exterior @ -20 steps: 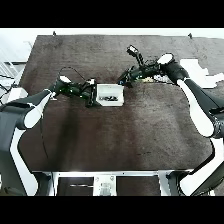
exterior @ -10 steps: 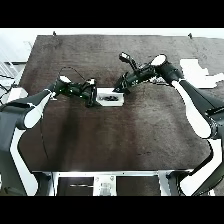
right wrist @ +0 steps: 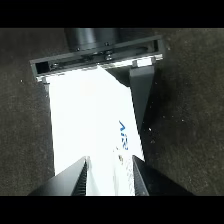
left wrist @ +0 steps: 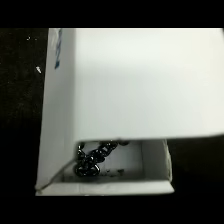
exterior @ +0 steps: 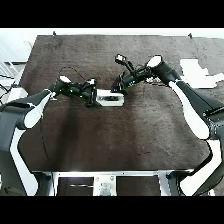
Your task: Fold the box and place the chain.
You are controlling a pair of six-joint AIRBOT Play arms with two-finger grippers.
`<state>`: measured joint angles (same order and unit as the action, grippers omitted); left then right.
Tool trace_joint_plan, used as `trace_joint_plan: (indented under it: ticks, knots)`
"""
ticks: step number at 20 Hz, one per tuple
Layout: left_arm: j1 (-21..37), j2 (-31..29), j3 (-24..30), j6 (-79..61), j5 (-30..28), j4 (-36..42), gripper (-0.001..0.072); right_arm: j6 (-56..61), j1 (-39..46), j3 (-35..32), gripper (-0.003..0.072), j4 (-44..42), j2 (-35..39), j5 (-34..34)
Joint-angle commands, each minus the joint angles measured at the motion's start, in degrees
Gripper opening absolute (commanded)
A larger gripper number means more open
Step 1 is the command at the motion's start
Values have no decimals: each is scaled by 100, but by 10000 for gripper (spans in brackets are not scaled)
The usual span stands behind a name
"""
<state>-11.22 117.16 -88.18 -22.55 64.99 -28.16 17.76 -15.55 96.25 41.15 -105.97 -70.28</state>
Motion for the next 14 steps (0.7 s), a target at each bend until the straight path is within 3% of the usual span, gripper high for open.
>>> trace_joint_plan:
  ticks: [1,7,14]
  knots:
    - [2,-4,-2,0,-2,-2,362,-28,-57,7,350,79,-28,42]
    - [4,-4,-2,0,-2,-2,362,76,-57,4,421,111,-63,-153]
    - [4,-4,-2,0,0,-2,362,170,-92,7,426,151,-236,63]
